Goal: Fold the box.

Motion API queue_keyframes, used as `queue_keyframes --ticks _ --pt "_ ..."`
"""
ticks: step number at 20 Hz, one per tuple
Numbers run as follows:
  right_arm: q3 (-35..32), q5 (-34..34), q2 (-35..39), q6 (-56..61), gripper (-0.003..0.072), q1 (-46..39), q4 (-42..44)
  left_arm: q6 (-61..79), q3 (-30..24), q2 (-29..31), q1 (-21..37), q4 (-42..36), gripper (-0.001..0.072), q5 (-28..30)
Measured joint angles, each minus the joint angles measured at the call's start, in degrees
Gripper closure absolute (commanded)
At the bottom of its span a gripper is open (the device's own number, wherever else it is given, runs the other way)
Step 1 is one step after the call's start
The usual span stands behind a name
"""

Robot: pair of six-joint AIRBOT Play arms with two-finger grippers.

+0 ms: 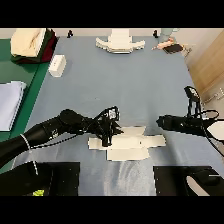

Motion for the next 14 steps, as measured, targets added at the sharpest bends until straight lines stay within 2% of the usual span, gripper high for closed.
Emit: queue_keyframes --ticks 2,5,8,10,11,12,13,14 --pt "1.2 8.3 0.6 0.1 0.0685 1.9 2.9 0.0 0.0 0.0 0.0 0.0 0.0694 0.0" --pt "1.6 16.2 2.7 1.7 0.0686 9.5 5.8 0.0 0.0 0.0 0.0 0.0 0.0693 0.0" --pt "0.5 17.9 4.9 2.2 0.0686 23.5 4.0 0.0 0.0 0.0 0.0 0.0 0.0694 0.0" --pt "0.0 15.8 5.2 1.8 0.0657 34.6 -2.5 0.0 0.0 0.0 0.0 0.0 0.0694 0.0" --pt "-0.2 14.2 4.6 0.6 0.0412 40.3 -6.8 0.0 0.0 0.0 0.0 0.0 0.0694 0.0" --pt "-0.3 12.9 3.8 -1.2 0.0223 45.3 -11.0 0.0 0.0 0.0 0.0 0.0 0.0694 0.0" --pt "-0.4 11.5 2.6 -3.5 0.0141 49.9 -15.0 0.0 0.0 0.0 0.0 0.0 0.0694 0.0" --pt "-0.5 10.1 0.9 -5.9 0.0094 54.3 -18.9 0.0 0.0 0.0 0.0 0.0 0.0694 0.0"
